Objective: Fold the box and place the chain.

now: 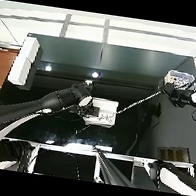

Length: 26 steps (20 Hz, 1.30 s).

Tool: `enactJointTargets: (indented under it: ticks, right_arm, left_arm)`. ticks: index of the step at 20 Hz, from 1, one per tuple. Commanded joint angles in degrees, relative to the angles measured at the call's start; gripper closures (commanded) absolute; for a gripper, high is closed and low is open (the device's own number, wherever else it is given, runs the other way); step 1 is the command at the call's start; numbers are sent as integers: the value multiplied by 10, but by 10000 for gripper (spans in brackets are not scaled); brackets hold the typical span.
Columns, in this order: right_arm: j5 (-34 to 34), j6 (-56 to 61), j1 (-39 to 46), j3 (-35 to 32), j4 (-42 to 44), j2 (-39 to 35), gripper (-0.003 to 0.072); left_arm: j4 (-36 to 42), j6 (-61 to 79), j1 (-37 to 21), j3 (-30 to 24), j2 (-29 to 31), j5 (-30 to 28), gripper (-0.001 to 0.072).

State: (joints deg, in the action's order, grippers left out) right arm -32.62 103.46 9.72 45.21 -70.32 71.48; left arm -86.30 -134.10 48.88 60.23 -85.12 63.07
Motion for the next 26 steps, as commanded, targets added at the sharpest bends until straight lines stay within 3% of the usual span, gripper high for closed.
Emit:
enactJointTargets:
  ticks: [1,5,6,8,9,10,11,16,20,26]
  right_arm:
    - [19,59,4,42,-9,89,-34]
    - [23,54,4,76,-3,126,-33]
    - [27,46,4,76,-3,127,129]
    - [32,40,5,77,-3,127,333]
    - [30,38,5,77,-2,127,526]
    - [25,38,5,77,-2,127,643]
    - [12,38,5,78,-1,125,678]
    - [-116,-152,1,85,2,42,679]
    - [-220,-217,0,85,3,-130,680]
    - [-261,-245,0,90,127,-352,679]
  left_arm:
    - [0,-1,0,0,0,0,674]
    - [0,-1,0,0,0,0,674]
    - [0,-1,0,0,0,0,674]
    - [0,-1,0,0,0,0,674]
    - [0,-1,0,0,0,0,675]
    - [0,-1,0,0,0,0,674]
    - [0,-1,0,0,0,0,674]
    - [0,-1,0,0,0,0,674]
    - [0,-1,0,0,0,0,674]
    - [0,-1,0,0,0,0,674]
